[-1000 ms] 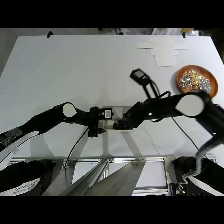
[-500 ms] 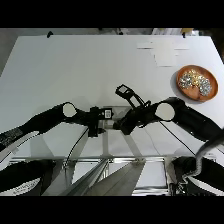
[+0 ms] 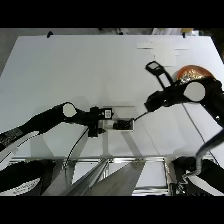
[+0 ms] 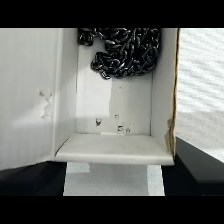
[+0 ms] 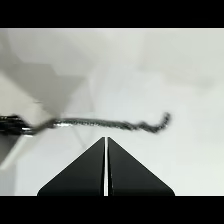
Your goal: Fold the box and place the chain.
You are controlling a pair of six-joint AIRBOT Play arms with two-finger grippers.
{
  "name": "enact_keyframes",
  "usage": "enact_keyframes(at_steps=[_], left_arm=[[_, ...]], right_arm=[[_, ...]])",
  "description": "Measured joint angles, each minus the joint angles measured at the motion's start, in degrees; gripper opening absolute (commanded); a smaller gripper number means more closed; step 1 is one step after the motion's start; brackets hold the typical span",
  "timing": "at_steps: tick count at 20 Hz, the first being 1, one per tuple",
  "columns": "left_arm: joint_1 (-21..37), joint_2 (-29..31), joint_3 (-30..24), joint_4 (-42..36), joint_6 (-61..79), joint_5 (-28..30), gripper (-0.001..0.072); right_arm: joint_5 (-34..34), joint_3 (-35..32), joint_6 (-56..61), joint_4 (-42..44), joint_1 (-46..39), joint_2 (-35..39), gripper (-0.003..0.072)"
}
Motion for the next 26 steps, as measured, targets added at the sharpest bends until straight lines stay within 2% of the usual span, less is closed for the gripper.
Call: enact_keyframes(at_steps=[2, 3, 4, 5, 11, 13, 25, 26], left_arm=[[0.0, 0.0, 0.0, 0.0, 0.0, 0.0, 0.0313], [0.0, 0.0, 0.0, 0.0, 0.0, 0.0, 0.0313], [0.0, 0.0, 0.0, 0.0, 0.0, 0.0, 0.0313], [0.0, 0.0, 0.0, 0.0, 0.0, 0.0, 0.0313], [0.0, 0.0, 0.0, 0.0, 0.0, 0.0, 0.0313], [0.0, 0.0, 0.0, 0.0, 0.0, 0.0, 0.0313], [0.0, 0.0, 0.0, 0.0, 0.0, 0.0, 0.0313], [0.0, 0.0, 0.0, 0.0, 0.0, 0.0, 0.0313]], right_arm=[[-0.5, -1.2, 2.6, -2.4, -2.9, -2.1, 0.002], [-0.9, -1.8, 3.6, -3.2, -3.8, -3.4, 0.0121], [-1.5, -2.2, 4.2, -3.7, -4.5, -4.8, 0.0272], [-1.8, -2.5, 4.8, -4.0, -4.9, -6.3, 0.0301], [-3.0, -3.3, 6.1, -4.8, -6.0, -12.6, 0.0288], [-3.7, -3.3, 6.2, -4.8, -6.1, -13.7, 0.0221], [-8.3, -4.0, 6.4, -5.3, -4.2, -16.9, 0.0214], [-8.5, -4.0, 6.4, -5.3, -3.8, -17.4, 0.0168]])
